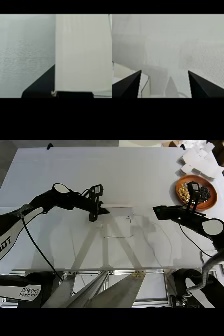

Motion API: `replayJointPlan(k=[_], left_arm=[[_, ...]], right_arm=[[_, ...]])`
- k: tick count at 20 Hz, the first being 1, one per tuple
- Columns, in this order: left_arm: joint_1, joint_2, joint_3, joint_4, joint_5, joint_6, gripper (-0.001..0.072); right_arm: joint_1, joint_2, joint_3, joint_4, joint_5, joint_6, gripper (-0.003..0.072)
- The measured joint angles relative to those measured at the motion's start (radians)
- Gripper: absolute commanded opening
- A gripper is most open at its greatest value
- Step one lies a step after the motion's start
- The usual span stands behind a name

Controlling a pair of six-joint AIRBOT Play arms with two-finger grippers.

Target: Fold the box and place the chain.

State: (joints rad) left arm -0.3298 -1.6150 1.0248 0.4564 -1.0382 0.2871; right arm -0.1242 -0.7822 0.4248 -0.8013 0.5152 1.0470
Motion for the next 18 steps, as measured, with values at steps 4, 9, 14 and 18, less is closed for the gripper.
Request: replayJointPlan(k=[4,9,14,18], left_arm=[[-0.002,-0.006,0.0,0.024,0.02,0.017,0.0002],[-0.002,-0.035,0.0,0.04,-0.018,0.022,0.0004],[-0.002,-0.047,0.0,0.045,-0.026,0.024,0.0011],[-0.002,-0.05,0.0,0.046,-0.023,0.024,0.0012]], right_arm=[[0.0,0.0,0.0,0.0,0.0,0.0,0.0638],[0.0,0.0,0.0,-0.001,0.001,0.0,0.0638],[0.0,0.0,0.0,0.0,0.0,0.0,0.0638],[0.0,0.0,0.0,0.0,-0.004,0.0,0.0641]])
